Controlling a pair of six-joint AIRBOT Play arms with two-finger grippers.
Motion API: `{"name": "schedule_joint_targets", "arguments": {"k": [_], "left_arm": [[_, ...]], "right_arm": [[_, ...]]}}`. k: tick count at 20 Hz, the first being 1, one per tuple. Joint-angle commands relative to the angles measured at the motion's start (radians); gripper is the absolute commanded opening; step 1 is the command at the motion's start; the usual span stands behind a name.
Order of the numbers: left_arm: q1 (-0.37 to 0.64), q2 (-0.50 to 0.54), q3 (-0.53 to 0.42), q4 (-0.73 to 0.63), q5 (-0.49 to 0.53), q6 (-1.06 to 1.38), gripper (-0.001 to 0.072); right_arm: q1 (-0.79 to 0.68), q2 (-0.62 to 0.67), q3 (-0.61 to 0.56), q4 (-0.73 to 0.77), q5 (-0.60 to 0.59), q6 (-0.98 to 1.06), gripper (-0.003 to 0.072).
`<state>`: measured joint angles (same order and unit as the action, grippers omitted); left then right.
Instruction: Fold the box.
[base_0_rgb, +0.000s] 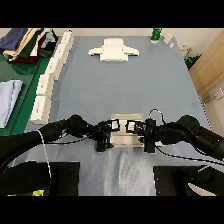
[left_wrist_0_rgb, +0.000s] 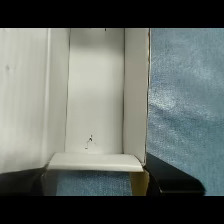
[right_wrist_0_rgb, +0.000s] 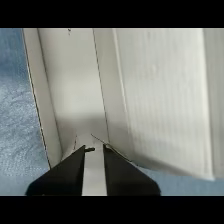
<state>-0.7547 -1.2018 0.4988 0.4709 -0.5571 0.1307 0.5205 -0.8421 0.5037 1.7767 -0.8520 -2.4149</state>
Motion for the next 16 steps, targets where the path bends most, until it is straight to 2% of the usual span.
{"name": "schedule_joint_targets", "arguments": {"k": [1, 2, 6, 7, 8, 9, 10, 14, 16], "left_arm": [[0.000, 0.001, 0.000, 0.000, 0.000, 0.000, 0.0523], [0.000, 0.001, 0.000, 0.000, 0.000, 0.000, 0.0523], [0.000, 0.001, 0.000, 0.000, 0.000, 0.000, 0.0523], [0.000, 0.001, 0.000, 0.000, 0.000, 0.000, 0.0523], [0.000, 0.001, 0.000, 0.000, 0.000, 0.000, 0.0523], [0.000, 0.001, 0.000, 0.000, 0.000, 0.000, 0.0523], [0.000, 0.001, 0.000, 0.000, 0.000, 0.000, 0.0523], [0.000, 0.001, 0.000, 0.000, 0.000, 0.000, 0.0523], [0.000, 0.001, 0.000, 0.000, 0.000, 0.000, 0.0523]], "right_arm": [[0.001, 0.000, -0.001, 0.024, 0.012, -0.013, 0.0455], [0.001, 0.000, -0.001, 0.024, 0.012, -0.013, 0.0537], [0.001, 0.000, -0.001, 0.023, -0.003, -0.013, 0.0537], [0.001, 0.002, 0.001, 0.011, -0.037, 0.008, 0.0498], [0.001, 0.009, 0.011, -0.024, -0.105, 0.068, 0.0331], [0.001, 0.022, 0.031, -0.102, -0.193, 0.172, 0.0079], [0.001, 0.040, 0.050, -0.193, -0.272, 0.301, 0.0025], [-0.045, 0.137, 0.087, -0.618, -0.532, 0.882, 0.0004], [-0.169, 0.131, 0.083, -0.626, -0.591, 1.023, 0.0004]]}}
